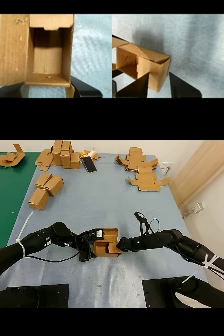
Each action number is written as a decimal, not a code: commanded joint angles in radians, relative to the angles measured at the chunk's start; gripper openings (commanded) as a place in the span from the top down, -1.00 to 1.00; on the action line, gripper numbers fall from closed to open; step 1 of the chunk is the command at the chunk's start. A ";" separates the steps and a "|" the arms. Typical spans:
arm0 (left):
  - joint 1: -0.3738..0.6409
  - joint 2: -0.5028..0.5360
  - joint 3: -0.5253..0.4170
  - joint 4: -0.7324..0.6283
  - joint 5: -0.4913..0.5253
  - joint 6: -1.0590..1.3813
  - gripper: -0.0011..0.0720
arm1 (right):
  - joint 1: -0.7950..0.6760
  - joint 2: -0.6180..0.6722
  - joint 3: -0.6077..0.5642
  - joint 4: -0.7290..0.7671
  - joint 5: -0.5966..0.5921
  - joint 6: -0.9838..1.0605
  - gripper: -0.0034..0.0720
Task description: Fold the box.
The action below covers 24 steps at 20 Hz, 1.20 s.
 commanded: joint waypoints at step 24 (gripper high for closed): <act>0.000 0.000 0.000 -0.004 0.000 -0.001 -0.53 | 0.342 -0.457 0.436 -0.597 -0.381 0.640 0.43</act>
